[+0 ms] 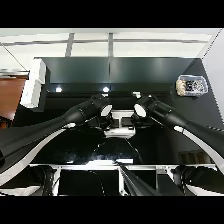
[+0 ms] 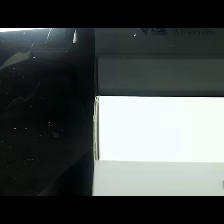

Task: Fold the box and place the chain.

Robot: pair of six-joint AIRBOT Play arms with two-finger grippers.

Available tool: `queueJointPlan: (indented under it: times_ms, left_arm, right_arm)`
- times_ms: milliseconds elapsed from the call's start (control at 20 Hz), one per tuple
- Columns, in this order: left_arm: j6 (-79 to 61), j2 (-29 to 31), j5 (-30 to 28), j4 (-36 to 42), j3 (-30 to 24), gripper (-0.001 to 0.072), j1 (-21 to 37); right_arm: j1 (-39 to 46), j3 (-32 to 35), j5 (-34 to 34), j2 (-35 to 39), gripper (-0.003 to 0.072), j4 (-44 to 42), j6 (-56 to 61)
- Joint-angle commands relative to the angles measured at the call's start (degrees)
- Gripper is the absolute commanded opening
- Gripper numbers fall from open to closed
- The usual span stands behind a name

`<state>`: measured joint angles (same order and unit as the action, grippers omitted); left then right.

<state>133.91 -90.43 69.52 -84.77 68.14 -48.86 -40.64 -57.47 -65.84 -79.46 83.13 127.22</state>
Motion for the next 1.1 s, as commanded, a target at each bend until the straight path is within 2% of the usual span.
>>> queueJointPlan:
  times_ms: [0, 250, 400, 550, 650, 850, 950, 1050]
  left_arm:
    - [0.0, 0.0, 0.0, 0.0, 0.0, 0.0026, 0.0]
    - [0.0, 0.0, 0.0, 0.0, 0.0, 0.0025, 0.0]
    - [0.0, 0.0, 0.0, 0.0, 0.0, 0.0026, 0.0]
    - [0.0, 0.0, 0.0, 0.0, 0.0, 0.0026, 0.0]
    - [0.0, 0.0, 0.0, 0.0, 0.0, 0.0026, 0.0]
    - [0.0, 0.0, 0.0, 0.0, 0.0, 0.0026, 0.0]
    - [0.0, 0.0, 0.0, 0.0, 0.0, 0.0026, 0.0]
    - [0.0, 0.0, 0.0, 0.0, 0.0, 0.0025, 0.0]
  right_arm:
    - [0.0, -0.1, -0.5, 4.5, 0.0267, 1.0, -3.1]
    - [3.7, -0.1, -4.5, 18.4, 0.0267, 2.9, -7.3]
    - [8.6, 0.0, -10.4, 25.6, 0.0266, 16.3, -8.0]
    - [17.0, 0.2, -14.7, 27.1, 0.0265, 29.4, -14.3]
    - [26.2, 2.0, -9.4, 27.0, 0.0266, 30.0, -17.1]
    - [43.1, 9.8, 11.6, 26.3, 0.0266, 29.4, -14.2]
    - [48.2, 12.7, 21.6, 24.1, 0.0266, 28.9, -9.6]
    - [50.9, 12.2, 27.9, 20.2, 0.0273, 26.5, -5.8]
